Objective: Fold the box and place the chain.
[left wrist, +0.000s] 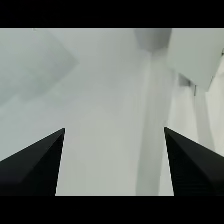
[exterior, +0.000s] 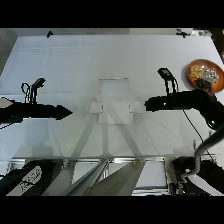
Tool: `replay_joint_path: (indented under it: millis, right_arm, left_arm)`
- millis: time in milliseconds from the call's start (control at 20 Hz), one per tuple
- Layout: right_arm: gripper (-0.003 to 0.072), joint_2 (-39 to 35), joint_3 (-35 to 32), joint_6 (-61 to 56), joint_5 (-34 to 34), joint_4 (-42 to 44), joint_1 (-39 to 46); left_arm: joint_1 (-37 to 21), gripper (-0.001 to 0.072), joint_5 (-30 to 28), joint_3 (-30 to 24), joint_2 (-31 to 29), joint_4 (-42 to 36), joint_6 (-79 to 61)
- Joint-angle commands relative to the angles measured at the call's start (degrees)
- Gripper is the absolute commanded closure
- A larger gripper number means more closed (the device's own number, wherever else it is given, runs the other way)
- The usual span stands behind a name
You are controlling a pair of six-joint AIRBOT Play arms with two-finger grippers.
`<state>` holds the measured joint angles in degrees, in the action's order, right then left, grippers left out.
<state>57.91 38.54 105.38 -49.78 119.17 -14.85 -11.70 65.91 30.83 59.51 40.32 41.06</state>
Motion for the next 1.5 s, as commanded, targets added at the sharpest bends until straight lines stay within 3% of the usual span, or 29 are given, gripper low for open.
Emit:
replay_joint_path:
  millis: [0, 150, 500, 650, 800, 1050, 1250, 1450]
  right_arm:
    - [0.0683, -0.52, -0.66, 0.09, 0.24, -0.17, -0.02]
    - [0.0682, -0.7, -0.63, 0.13, 0.24, -0.24, -0.02]
    - [0.0682, -0.76, -0.66, 1.14, 0.22, -0.17, -0.02]
    - [0.0681, -0.76, -0.66, 1.14, -0.2, -0.15, -0.02]
    - [0.0681, -0.76, -0.66, 1.14, -1.22, -0.15, -0.02]
    - [0.0682, -0.76, -0.63, 1.57, -2.36, -0.15, -0.02]
    - [0.0682, -0.76, -0.66, 1.57, -2.36, -0.13, -0.02]
    - [0.0682, -0.76, -0.63, 1.6, -2.38, 0.68, -0.02]
  left_arm:
    - [0.02, 0.0009, 3.04, 0.39, -0.02, -15.26, -13.05]
    - [0.02, 0.0008, 3.87, 0.57, -0.04, -17.33, -17.07]
    - [0.02, 0.001, 8.7, 0.55, -0.04, -19.76, -11.61]
    - [0.02, 0.001, 6.69, 0.55, -0.04, -19.76, -13.57]
    - [0.22, 0.0018, 0.74, 1.68, 0.2, -17.09, -14.62]
    - [9.25, 0.0031, 0.48, 16.76, 9.97, -3.56, -10.64]
    - [19.15, 0.0058, -0.79, 30.53, 23.85, -3.3, -12.13]
    - [24.09, 0.0058, 0.0, 42.07, 37.55, -3.17, -12.07]
